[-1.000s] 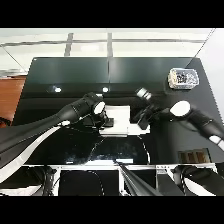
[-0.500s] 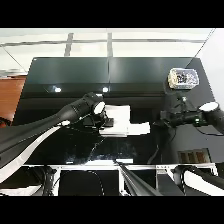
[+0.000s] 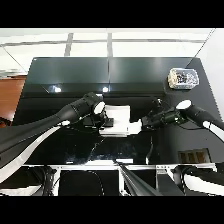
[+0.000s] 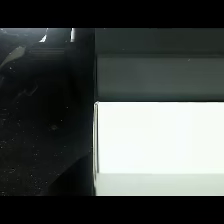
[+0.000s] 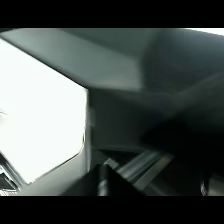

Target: Fold the box and place the chain.

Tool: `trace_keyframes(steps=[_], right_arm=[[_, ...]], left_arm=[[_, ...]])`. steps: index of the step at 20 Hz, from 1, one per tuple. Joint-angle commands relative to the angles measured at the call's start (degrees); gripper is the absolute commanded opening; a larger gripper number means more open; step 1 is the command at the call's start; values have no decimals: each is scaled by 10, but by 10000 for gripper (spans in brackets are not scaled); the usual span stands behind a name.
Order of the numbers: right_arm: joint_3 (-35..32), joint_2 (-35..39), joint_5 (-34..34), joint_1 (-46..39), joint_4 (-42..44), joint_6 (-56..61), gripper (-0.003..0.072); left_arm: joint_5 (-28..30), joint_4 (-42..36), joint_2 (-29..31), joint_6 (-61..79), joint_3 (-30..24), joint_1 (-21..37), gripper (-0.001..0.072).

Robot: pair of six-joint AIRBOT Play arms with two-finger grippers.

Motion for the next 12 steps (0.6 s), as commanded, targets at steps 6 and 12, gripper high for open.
trace_keyframes(steps=[6, 12], right_arm=[[72, -3, 76, 33, 4, -14, 620], [85, -3, 32, 89, -7, 55, 345]], left_arm=[[0, 0, 0, 0, 0, 0, 29], [0, 0, 0, 0, 0, 0, 29]])
